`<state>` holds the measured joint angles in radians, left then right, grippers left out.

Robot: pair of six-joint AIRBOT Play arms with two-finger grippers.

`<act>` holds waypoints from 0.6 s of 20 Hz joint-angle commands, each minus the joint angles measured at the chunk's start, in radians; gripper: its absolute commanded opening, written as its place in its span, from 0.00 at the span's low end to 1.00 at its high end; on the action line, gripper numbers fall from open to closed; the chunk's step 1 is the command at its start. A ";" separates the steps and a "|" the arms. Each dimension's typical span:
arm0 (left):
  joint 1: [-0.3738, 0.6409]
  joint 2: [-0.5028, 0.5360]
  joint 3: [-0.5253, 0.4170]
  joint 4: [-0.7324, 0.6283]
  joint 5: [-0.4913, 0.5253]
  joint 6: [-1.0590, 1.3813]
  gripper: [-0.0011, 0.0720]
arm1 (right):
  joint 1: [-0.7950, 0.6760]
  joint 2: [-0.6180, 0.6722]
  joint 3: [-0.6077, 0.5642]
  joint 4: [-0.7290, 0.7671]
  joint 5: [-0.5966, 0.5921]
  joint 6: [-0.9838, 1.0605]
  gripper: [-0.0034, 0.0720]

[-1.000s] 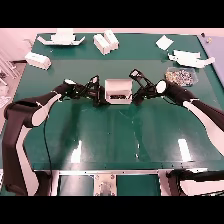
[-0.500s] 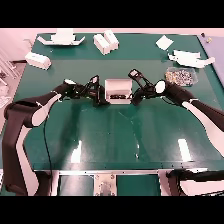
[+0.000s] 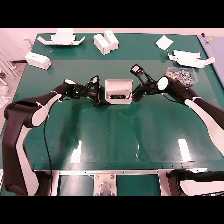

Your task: Fold the box and place the chain.

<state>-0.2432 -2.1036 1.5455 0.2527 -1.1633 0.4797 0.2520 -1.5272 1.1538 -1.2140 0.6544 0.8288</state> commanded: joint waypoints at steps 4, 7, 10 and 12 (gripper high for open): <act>0.001 0.001 0.001 0.000 0.000 0.000 0.75 | -0.002 0.058 0.028 0.002 0.013 0.005 0.06; 0.001 0.001 0.001 0.000 0.000 0.000 0.75 | -0.004 0.068 0.028 -0.002 0.061 0.005 0.06; 0.001 0.001 0.001 0.000 0.000 0.000 0.75 | -0.031 0.036 0.013 0.002 0.048 0.008 0.06; 0.001 0.001 0.001 0.000 0.000 0.000 0.75 | -0.048 -0.005 0.013 0.010 0.024 0.008 0.06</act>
